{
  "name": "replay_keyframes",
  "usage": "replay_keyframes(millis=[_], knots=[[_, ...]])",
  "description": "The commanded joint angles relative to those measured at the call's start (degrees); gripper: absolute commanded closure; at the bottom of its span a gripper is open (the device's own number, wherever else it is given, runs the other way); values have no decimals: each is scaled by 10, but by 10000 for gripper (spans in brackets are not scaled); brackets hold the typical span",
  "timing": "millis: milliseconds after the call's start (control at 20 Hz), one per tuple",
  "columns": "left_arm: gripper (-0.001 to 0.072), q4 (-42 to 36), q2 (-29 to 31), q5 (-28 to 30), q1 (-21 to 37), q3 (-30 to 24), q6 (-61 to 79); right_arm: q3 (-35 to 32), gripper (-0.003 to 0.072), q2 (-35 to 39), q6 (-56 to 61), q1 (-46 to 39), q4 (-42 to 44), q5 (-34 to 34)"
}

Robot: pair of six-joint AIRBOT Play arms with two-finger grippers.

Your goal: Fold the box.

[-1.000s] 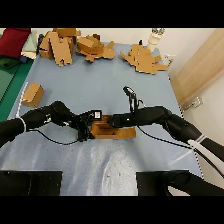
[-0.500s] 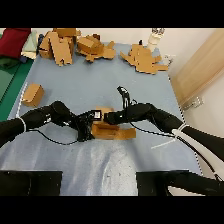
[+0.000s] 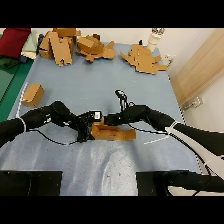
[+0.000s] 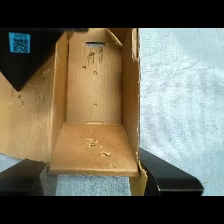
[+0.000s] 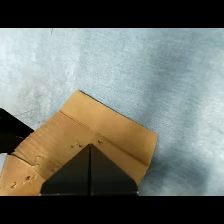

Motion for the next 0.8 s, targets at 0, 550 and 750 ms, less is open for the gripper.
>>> replay_keyframes(millis=[0, 550, 750], knots=[[392, 0, 0, 3, 0, 0, 0, 0, 684, -7, -14, 1, -3, 10], [391, 0, 0, 5, 0, 0, 0, 14, 681, 135, -56, -73, -232, -134], [392, 0, 0, 6, 0, 0, 0, 14, 413, 210, -84, -89, -345, -276]])
